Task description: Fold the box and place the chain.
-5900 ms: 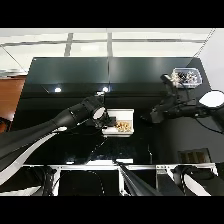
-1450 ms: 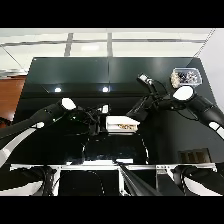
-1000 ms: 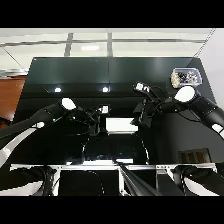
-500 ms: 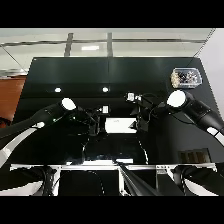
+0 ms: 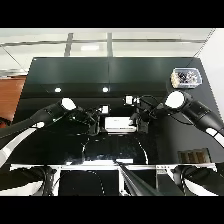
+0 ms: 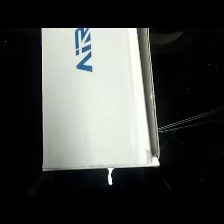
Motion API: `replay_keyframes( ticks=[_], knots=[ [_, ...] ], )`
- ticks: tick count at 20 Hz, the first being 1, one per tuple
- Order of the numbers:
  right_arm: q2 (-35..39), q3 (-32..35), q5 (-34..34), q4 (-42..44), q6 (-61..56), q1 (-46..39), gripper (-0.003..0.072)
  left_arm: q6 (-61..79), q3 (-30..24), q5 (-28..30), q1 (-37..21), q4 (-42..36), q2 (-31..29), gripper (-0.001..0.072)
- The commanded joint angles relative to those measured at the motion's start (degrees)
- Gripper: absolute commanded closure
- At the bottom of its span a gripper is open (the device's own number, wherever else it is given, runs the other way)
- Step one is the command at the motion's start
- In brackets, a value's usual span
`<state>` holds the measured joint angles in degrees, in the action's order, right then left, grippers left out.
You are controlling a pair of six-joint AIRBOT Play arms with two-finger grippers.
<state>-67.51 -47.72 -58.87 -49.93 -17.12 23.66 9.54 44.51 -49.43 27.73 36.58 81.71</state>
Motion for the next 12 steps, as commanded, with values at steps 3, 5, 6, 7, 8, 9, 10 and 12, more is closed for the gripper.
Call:
replay_keyframes(
  ticks=[3,5,6,7,8,9,10,12],
  knots=[
    [-0.02,0.02,-0.55,-0.04,-0.07,0.04,0.0451,0.11,-0.04,-0.17,0.04,0.04,0.02,0.0316],
    [-0.04,0.24,-0.90,-0.04,-0.22,0.04,0.0451,0.11,-0.04,-0.17,0.04,0.04,0.02,0.0316],
    [-0.04,0.52,-1.01,0.00,-0.22,0.07,0.0451,0.11,-0.04,-0.17,0.04,0.04,0.02,0.0316],
    [-0.04,1.01,-1.16,0.24,-0.22,0.07,0.0451,0.11,-0.04,-0.17,0.04,0.04,0.02,0.0316],
    [-0.02,1.33,-1.42,0.24,-0.24,0.07,0.0450,0.11,-0.04,-0.17,0.04,0.04,0.02,0.0316],
    [-0.02,1.38,-1.46,0.24,-0.46,0.04,0.0448,0.11,-0.04,-0.17,0.04,0.04,0.02,0.0315],
    [-0.02,1.38,-1.36,0.37,-0.46,0.04,0.0385,0.09,-0.04,-0.15,0.04,0.04,0.02,0.0316],
    [-0.02,1.38,-1.09,0.35,-0.46,0.04,0.0372,0.09,-0.04,-0.17,0.04,0.04,0.02,0.0316]
  ],
)
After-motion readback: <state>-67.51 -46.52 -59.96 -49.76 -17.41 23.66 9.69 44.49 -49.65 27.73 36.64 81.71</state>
